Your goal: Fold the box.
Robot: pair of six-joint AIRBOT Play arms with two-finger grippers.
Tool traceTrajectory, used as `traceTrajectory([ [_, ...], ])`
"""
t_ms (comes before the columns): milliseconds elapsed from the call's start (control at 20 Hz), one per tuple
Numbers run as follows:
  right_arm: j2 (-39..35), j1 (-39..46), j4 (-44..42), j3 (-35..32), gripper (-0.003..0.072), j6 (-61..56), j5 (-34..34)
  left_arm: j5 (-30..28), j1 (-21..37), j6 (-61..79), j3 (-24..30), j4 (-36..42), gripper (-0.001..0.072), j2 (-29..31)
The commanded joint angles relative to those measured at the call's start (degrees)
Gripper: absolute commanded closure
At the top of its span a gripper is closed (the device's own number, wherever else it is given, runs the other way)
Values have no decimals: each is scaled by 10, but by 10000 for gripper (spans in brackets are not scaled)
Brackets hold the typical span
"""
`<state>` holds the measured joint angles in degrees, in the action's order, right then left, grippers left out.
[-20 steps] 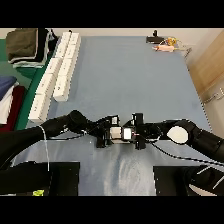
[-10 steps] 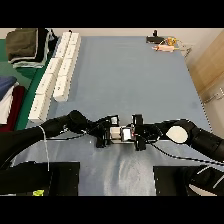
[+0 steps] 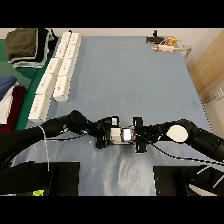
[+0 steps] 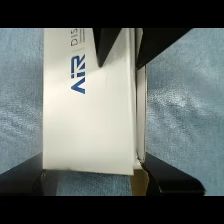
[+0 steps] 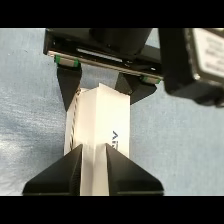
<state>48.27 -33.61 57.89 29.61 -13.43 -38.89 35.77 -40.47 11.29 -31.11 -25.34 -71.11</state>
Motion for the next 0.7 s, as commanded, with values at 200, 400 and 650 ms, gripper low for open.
traceTrajectory([
  [200, -1, -1, -19, 1, 439, -2, -11, -2, 0, -2, 0, 1, 186, 0],
  [400, -14, -1, -20, 2, 425, -33, -10, -2, 0, -2, 0, 1, 186, 0],
  [650, -35, 0, -20, 2, 250, -63, -4, -2, 0, -2, 0, 1, 186, 0],
])
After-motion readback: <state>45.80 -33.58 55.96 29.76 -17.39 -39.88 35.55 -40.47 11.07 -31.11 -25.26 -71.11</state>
